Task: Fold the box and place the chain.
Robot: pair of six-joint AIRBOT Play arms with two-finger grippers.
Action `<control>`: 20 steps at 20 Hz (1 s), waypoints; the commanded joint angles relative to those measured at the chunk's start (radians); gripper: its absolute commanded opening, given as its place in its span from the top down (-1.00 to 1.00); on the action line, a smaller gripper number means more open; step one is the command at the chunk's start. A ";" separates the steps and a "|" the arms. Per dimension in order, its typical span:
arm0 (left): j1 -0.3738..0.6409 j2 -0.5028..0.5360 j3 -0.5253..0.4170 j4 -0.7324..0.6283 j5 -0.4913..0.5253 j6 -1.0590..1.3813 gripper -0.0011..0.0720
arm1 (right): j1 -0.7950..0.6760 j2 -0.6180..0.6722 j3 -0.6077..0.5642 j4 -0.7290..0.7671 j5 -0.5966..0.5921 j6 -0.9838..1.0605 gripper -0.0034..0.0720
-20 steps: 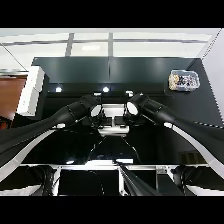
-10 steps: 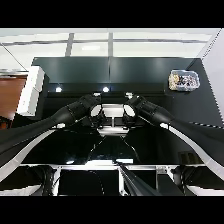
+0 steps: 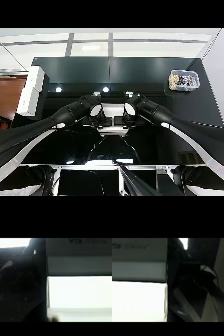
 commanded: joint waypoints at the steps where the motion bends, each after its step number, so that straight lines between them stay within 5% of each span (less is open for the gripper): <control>1: 0.000 0.000 0.001 0.000 0.000 0.002 0.89 | -0.001 0.000 0.003 -0.003 0.004 -0.002 0.83; 3: 0.000 0.000 0.001 0.000 0.000 0.002 0.89 | -0.005 0.001 0.003 -0.003 0.002 -0.002 -0.06; 8: 0.000 0.000 0.001 0.003 -0.001 0.002 0.89 | -0.058 0.069 0.042 -0.033 0.113 -0.166 -0.09; 13: 0.000 0.000 0.001 0.003 0.000 0.002 0.89 | -0.148 0.353 0.077 -0.131 0.101 -0.292 -0.09; 17: 0.000 0.000 0.001 0.003 -0.003 0.002 0.89 | -0.284 0.516 0.077 -0.631 0.013 -0.307 -0.09; 20: 0.000 0.000 0.001 0.003 -0.003 0.002 0.89 | -0.491 0.496 0.019 -0.698 -0.243 -0.309 -0.09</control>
